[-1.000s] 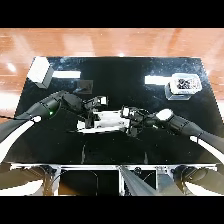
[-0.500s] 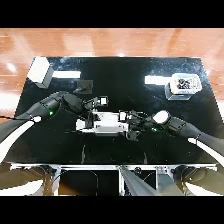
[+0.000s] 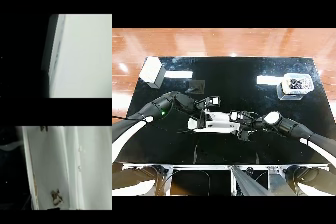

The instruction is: Fold the box and place the chain.

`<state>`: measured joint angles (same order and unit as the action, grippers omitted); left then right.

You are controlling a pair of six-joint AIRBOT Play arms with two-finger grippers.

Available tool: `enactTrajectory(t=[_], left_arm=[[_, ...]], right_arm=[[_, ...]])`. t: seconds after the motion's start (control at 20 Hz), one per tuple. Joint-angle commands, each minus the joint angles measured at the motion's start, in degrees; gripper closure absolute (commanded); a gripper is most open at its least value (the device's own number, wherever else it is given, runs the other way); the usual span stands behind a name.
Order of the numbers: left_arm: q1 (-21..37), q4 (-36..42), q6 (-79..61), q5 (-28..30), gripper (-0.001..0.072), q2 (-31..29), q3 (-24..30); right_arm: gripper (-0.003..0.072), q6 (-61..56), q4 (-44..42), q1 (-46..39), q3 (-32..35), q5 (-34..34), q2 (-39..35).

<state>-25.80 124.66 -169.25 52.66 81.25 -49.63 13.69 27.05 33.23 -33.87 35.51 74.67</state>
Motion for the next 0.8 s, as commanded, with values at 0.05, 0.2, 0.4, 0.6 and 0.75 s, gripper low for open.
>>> enactTrajectory(t=[0.05, 0.2, 0.4, 0.6, 0.75], left_arm=[[0.0, 0.1, 0.0, -0.2, 0.0695, 0.0, 0.0], [0.0, 0.1, 0.0, -0.2, 0.0694, 0.0, 0.0], [0.0, 0.1, 0.0, -0.2, 0.0694, 0.0, 0.0], [0.0, 0.2, 0.2, -0.1, 0.0694, 0.0, 0.0], [0.0, 0.3, 0.2, 0.7, 0.0694, 0.0, 0.0]], right_arm=[[0.0201, -0.7, -0.2, 0.0, -0.1, -0.4, 0.0], [0.0199, -0.7, -0.2, 0.0, -0.1, -0.4, 0.0], [0.0045, -1.3, -0.4, 0.0, -0.1, -1.2, 0.0], [0.0046, -1.3, -0.4, 0.0, -0.1, -1.2, 0.0], [0.0047, -1.3, -0.4, 0.0, -0.1, -1.2, 0.0]])
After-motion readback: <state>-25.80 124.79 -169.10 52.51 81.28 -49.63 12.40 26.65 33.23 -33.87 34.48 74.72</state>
